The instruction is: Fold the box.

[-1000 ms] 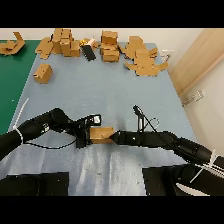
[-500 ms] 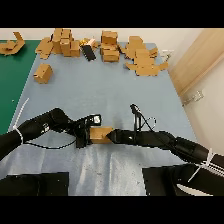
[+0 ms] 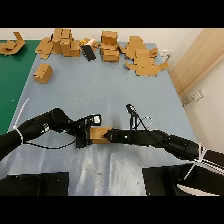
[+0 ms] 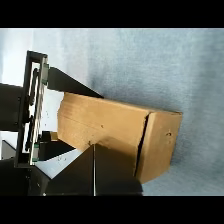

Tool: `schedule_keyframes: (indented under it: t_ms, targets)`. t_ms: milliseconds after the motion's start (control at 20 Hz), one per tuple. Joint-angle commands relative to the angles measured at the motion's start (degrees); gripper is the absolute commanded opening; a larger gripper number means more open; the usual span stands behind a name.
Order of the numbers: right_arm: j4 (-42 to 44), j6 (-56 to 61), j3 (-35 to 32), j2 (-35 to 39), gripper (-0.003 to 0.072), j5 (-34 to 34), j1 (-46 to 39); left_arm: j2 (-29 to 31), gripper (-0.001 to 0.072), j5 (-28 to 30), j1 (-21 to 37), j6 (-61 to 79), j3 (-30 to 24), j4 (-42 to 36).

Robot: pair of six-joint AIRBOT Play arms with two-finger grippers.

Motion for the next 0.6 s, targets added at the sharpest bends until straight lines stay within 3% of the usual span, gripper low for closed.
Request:
schedule_keyframes:
  t_ms: [0, 350, 550]
  targets:
    - [-0.1, 0.0, 0.1, -1.3, 0.0002, 0.1, 0.2, 0.0, 0.041, 0.0, 0.0, 0.0, 0.0, 0.0]
    - [-0.3, 0.0, 0.2, -1.7, 0.0002, 0.5, 0.5, 0.0, 0.041, 0.0, 0.0, 0.0, 0.0, 0.0]
    - [-5.0, 0.0, 0.4, 2.7, 0.0002, 0.7, 0.3, 0.0, 0.041, 0.0, 0.0, 0.0, 0.0, 0.0]
